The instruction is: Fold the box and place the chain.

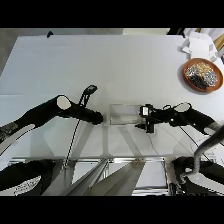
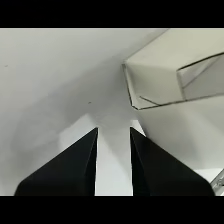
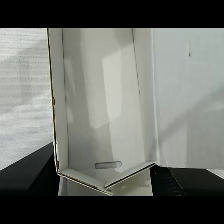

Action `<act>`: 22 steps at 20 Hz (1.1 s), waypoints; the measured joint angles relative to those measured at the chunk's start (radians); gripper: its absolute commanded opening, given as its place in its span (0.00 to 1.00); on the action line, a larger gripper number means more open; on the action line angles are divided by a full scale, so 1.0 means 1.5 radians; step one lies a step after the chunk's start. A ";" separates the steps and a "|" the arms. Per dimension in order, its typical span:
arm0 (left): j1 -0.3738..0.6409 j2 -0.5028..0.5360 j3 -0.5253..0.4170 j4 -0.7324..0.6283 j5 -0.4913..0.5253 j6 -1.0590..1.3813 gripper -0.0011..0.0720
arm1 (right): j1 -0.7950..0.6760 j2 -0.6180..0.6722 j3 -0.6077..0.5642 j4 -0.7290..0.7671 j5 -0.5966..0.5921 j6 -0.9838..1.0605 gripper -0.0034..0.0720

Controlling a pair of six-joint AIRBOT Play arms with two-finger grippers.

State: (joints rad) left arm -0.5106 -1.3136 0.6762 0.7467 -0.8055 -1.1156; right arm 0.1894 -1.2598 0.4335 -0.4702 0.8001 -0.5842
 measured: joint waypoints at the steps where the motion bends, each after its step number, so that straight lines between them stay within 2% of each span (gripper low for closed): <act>1: 0.000 0.004 0.000 -0.010 -0.001 0.004 0.33 | 0.000 0.000 0.000 0.000 0.000 0.000 0.60; 14: -0.019 0.035 0.005 -0.072 -0.005 0.011 0.33 | 0.000 0.000 0.000 0.000 0.000 0.000 0.60; 16: -0.021 0.035 0.005 -0.078 -0.005 0.011 0.41 | 0.000 0.000 0.000 0.000 0.000 0.000 0.60; 22: -0.024 0.037 0.005 -0.084 -0.005 0.003 0.41 | 0.000 0.000 0.000 0.000 0.000 0.000 0.60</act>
State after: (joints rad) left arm -0.5472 -1.2583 0.6834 0.6205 -0.8131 -1.1118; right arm 0.1894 -1.2598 0.4335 -0.4702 0.8001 -0.5842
